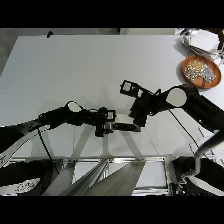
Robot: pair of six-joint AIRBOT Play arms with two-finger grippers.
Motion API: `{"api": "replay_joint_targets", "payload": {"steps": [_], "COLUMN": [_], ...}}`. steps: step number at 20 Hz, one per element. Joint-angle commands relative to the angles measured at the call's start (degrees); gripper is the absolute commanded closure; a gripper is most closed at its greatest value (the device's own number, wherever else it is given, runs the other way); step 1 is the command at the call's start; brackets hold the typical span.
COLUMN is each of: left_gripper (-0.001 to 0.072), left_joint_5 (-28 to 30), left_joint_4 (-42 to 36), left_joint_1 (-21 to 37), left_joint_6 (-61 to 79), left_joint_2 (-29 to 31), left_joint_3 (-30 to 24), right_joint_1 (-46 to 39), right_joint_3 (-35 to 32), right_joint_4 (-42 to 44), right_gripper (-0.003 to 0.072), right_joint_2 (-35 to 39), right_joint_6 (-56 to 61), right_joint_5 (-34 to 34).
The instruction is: Fold the box and place the chain.
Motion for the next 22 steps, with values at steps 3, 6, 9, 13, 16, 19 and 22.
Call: {"api": "replay_joint_targets", "payload": {"steps": [3, 6, 9, 13, 16, 19, 22], "left_gripper": [0.0500, 0.0500, 0.0500, 0.0500, 0.0500, 0.0500, 0.0500], "left_joint_5": [0.00, 0.02, 0.02, 0.00, 0.00, 0.02, 0.00], "left_joint_4": [0.11, 0.11, 0.11, 0.11, 0.11, 0.11, 0.11], "left_joint_1": [-0.02, -0.02, -0.02, -0.02, -0.02, -0.02, -0.02], "left_joint_6": [0.17, 0.17, 0.17, 0.17, 0.17, 0.17, 0.17], "left_joint_2": [-0.02, -0.02, -0.02, -0.02, -0.02, -0.02, -0.02], "left_joint_3": [0.00, 0.00, 0.00, 0.00, 0.00, 0.00, 0.00], "right_joint_1": [4.02, 4.28, 4.28, 4.28, 5.31, 6.08, 6.08], "right_joint_3": [-1.40, -2.43, -2.45, -2.47, -2.47, -2.47, -2.47], "right_joint_4": [-3.58, -5.18, -6.38, -6.36, -6.43, -6.40, -6.82], "right_gripper": [0.0380, 0.0391, 0.0399, 0.0450, 0.0451, 0.0470, 0.0499], "right_joint_2": [-0.11, -0.11, -0.11, -0.11, -0.13, -0.13, -0.13], "right_joint_6": [-0.39, 0.09, 0.28, 0.31, 1.36, 1.70, 1.79], "right_joint_5": [0.17, -1.05, -1.05, -1.73, -2.71, -4.98, -5.38]}}
